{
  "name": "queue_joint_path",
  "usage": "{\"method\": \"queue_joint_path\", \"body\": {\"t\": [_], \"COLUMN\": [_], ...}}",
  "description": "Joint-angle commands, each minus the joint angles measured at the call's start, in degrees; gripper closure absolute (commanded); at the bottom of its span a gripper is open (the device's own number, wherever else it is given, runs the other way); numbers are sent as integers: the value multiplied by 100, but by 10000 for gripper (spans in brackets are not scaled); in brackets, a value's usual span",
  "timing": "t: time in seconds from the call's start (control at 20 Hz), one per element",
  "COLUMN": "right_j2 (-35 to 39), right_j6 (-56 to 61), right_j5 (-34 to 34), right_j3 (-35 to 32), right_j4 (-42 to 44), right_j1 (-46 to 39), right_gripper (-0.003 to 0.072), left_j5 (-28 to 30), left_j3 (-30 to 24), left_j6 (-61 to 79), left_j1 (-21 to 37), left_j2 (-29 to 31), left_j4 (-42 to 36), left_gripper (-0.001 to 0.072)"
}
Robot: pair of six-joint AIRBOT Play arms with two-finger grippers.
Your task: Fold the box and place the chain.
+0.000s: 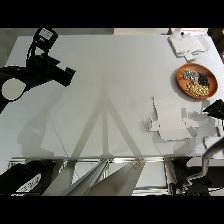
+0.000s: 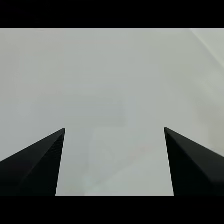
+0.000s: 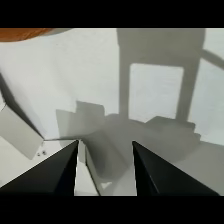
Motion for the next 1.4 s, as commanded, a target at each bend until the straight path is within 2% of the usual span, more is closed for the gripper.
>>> {"method": "queue_joint_path", "body": {"t": [0.0, 0.25, 0.3, 0.35, 0.4, 0.7, 0.8, 0.95, 1.05, 1.1, 1.35], "right_j2": [-4, -4, -4, -7, -11, -223, -254, -278, -280, -278, -166], "right_j6": [-68, 2, 4, 4, 4, 94, 87, -48, -66, -79, -518], "right_j5": [317, 577, 577, 579, 577, 614, 616, 634, 669, 686, 866], "right_j3": [2, -2, -9, -26, -44, -98, -98, -98, -98, -98, -96], "right_j4": [66, -538, -581, -566, -522, -308, -315, -315, -380, -411, -219], "right_j1": [-2, -2, -2, -2, -2, 13, 116, 435, 697, 820, 1451], "right_gripper": [290, 294, 313, 355, 363, 366, 428, 480, 645, 676, 678], "left_j5": [2, 0, 2, 2, 2, 2, 2, 0, 2, 0, 2], "left_j3": [2, 2, 2, 2, 2, 2, 2, 2, 2, 2, 2], "left_j6": [2, 2, 2, 2, 2, 2, 2, 2, 2, 2, 2], "left_j1": [-2, -2, -2, -2, -2, -2, -2, -2, -2, -2, -2], "left_j2": [-4, -4, -4, -4, -2, -2, -4, -4, -2, -2, -2], "left_j4": [0, 0, 0, 0, 0, 0, 0, 0, 0, 0, 0], "left_gripper": [14, 14, 14, 14, 14, 14, 14, 14, 14, 14, 14]}}
